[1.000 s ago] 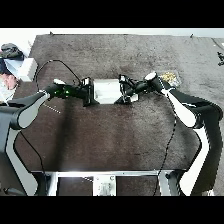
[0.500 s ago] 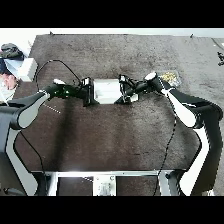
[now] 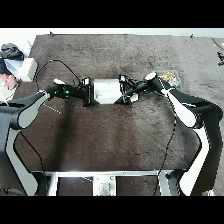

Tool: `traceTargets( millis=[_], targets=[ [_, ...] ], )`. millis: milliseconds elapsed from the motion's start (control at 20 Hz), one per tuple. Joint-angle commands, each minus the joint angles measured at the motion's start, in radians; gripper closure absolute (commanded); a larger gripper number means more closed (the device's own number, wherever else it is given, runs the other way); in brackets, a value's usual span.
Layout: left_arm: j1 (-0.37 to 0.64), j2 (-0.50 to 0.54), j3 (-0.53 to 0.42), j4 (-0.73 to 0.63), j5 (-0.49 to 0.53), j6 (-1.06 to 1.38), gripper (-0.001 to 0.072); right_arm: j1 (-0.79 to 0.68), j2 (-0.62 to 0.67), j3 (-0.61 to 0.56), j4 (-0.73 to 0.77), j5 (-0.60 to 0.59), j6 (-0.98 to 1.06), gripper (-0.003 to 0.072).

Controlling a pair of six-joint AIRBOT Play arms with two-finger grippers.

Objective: Fold the box and place the chain.

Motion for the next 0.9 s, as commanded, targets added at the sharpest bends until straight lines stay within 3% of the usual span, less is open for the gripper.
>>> traceTargets(
  millis=[0, 150, 250, 850],
  targets=[
    [0.001, 0.000, 0.000, 0.000, 0.000, 0.000, 0.0292, 0.001, 0.000, 0.001, 0.000, -0.017, 0.000, 0.0205],
    [0.001, 0.000, 0.000, 0.000, 0.000, 0.000, 0.0293, 0.001, 0.000, 0.001, 0.000, -0.010, 0.001, 0.0202],
    [0.001, 0.000, 0.000, 0.000, 0.000, 0.000, 0.0293, 0.000, 0.000, 0.001, 0.000, -0.010, 0.002, -0.0034],
    [0.001, 0.000, 0.000, 0.000, -0.001, 0.000, 0.0293, -0.083, 0.037, 0.001, -0.068, 0.052, 0.055, -0.0034]
  ],
)
